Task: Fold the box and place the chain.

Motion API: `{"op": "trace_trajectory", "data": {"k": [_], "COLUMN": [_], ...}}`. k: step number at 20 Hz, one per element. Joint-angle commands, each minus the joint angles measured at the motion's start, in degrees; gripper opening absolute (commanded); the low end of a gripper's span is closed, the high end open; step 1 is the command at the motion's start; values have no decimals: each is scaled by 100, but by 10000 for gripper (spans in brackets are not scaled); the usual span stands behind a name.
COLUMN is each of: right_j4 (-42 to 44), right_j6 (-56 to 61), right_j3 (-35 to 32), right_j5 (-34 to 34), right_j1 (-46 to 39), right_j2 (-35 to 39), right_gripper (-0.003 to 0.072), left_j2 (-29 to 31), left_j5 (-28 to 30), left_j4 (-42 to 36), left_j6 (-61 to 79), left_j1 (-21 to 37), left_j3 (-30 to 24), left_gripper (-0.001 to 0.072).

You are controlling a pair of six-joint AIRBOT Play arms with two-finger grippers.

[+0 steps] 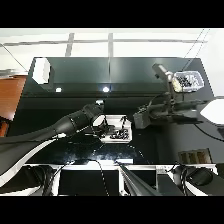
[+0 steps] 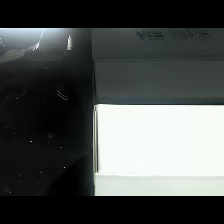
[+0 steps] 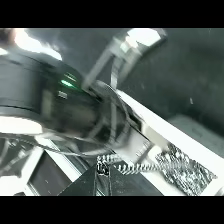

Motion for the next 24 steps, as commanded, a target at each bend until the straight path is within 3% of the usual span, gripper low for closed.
{"op": "trace_trajectory", "data": {"k": [1, 5, 6, 7, 11, 13, 18, 19, 20, 21, 22, 24], "right_j4": [4, -127, -170, -236, -507, -824, -1714, -1757, -1810, -1873, -1910, -1904], "right_j6": [-68, -109, -105, -103, -107, -103, -105, -107, -109, -109, -109, -109], "right_j3": [-323, -411, -411, -411, -404, -404, -407, -407, -407, -407, -407, -407], "right_j5": [-50, -90, -98, -61, 498, 776, 1252, 1329, 1401, 1451, 1458, 1436], "right_j1": [127, 299, 299, 291, -190, -662, -1928, -2079, -2199, -2271, -2317, -2332], "right_j2": [-400, -752, -761, -761, -595, -310, 348, 382, 393, 393, 393, 393], "right_gripper": [22, 24, 136, 303, 320, 632, 696, 695, 695, 695, 695, 695], "left_j2": [0, 2, 2, 2, 2, 2, 15, 24, 48, 92, 151, 330], "left_j5": [11, -13, -11, -9, -13, -13, -33, -59, -90, -114, -140, -223], "left_j4": [-24, -28, -26, -26, -28, -26, -55, -61, -50, -28, 39, 245], "left_j6": [4, 4, 4, 4, 4, 4, -2, -2, 0, 2, 2, 7], "left_j1": [0, 0, 0, 0, 0, 2, 11, 11, 11, 11, 11, 4], "left_j3": [2, 2, 2, 2, 2, 4, 39, 74, 138, 208, 299, 452], "left_gripper": [33, 33, 33, 33, 33, 33, 36, 131, 320, 458, 524, 556]}}
